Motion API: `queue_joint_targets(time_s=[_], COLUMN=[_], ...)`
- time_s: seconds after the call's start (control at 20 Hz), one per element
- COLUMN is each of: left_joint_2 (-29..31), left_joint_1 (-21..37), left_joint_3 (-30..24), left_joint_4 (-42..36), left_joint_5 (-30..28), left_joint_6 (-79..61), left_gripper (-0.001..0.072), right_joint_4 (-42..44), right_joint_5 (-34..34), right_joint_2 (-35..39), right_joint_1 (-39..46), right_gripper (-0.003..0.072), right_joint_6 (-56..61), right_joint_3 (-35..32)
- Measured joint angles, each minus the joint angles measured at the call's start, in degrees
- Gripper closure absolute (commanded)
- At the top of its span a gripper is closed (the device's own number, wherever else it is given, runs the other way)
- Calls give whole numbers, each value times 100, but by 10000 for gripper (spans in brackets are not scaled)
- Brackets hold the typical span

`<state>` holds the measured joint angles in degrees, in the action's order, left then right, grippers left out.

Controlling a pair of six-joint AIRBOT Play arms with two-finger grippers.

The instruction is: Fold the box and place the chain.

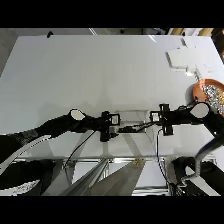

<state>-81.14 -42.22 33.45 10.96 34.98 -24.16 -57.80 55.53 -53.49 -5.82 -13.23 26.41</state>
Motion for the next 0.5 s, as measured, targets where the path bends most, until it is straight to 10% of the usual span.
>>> queue_joint_targets(time_s=[0.5], left_joint_2=[0], left_joint_1=[0], left_joint_3=[-2], left_joint_4=[0], left_joint_5=[-2], left_joint_6=[0], left_gripper=[364], right_joint_4=[0], right_joint_5=[-415], right_joint_2=[-221], right_joint_1=[-94], right_gripper=[488], right_joint_6=[81], right_joint_3=[-212])
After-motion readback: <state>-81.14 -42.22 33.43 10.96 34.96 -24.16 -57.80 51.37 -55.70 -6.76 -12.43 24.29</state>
